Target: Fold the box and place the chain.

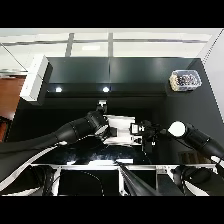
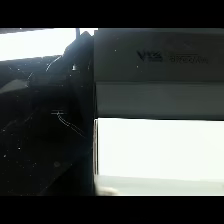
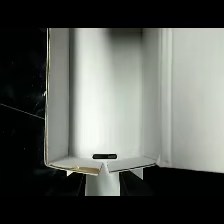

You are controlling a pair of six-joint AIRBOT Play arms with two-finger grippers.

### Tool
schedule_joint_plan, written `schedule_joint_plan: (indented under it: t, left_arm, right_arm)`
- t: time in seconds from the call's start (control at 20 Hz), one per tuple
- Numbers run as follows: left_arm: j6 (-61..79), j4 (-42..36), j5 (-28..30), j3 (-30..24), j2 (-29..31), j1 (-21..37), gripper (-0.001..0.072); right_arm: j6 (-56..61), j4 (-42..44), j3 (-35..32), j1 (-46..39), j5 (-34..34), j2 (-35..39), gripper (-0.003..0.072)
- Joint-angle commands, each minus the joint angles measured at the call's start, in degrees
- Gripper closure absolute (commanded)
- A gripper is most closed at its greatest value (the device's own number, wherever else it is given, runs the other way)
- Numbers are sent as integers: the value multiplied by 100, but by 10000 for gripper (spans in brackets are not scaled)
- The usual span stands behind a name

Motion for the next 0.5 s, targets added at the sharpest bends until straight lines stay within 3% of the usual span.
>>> schedule_joint_plan:
  t: [0.0,0.2,0.45]
  left_arm:
    - [0,-9,22,-2,-4,0,681]
    - [0,-9,31,-2,-4,0,681]
    - [0,-11,24,-2,-4,0,681]
  right_arm:
    - [160,319,4,24,-52,-4,452]
    - [162,922,4,24,-162,-42,451]
    - [164,951,2,24,-192,-116,451]
